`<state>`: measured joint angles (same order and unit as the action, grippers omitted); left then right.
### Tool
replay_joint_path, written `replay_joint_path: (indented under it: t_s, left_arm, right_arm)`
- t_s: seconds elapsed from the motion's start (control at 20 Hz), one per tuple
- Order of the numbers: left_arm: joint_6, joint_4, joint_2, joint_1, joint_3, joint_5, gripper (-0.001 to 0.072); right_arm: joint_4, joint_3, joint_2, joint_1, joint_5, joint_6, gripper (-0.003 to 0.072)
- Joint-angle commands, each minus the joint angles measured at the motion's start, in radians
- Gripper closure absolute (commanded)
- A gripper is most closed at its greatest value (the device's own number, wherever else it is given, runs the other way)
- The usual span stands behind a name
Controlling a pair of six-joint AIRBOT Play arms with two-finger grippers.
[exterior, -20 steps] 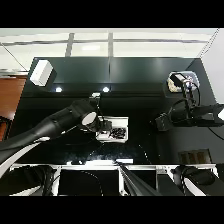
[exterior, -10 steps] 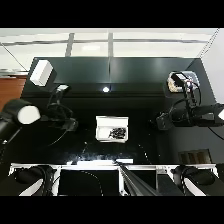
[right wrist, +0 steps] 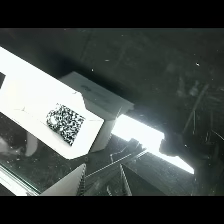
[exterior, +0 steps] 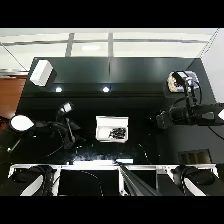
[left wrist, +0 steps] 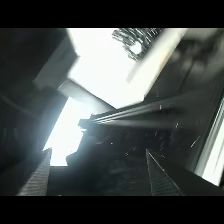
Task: Fold the box and place the chain.
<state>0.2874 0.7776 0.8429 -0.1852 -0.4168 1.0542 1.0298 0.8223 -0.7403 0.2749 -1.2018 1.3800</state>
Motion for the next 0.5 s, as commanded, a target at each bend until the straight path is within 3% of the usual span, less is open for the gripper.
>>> replay_joint_path:
  t_s: [0.0,0.2,0.45]
  left_arm:
    - [-0.320,-0.009,0.071,-0.070,0.015,-0.119,-0.0004]
    - [-0.346,-0.010,0.220,-0.075,-0.026,-0.125,-0.0004]
    - [-0.495,-0.139,0.335,-0.097,-0.076,-0.057,-0.0005]
  right_arm:
    - [0.000,0.000,0.000,0.000,0.005,0.000,0.0431]
    - [0.000,0.000,0.000,0.000,0.013,0.001,0.0431]
    - [0.000,-0.001,0.000,0.000,0.019,0.000,0.0431]
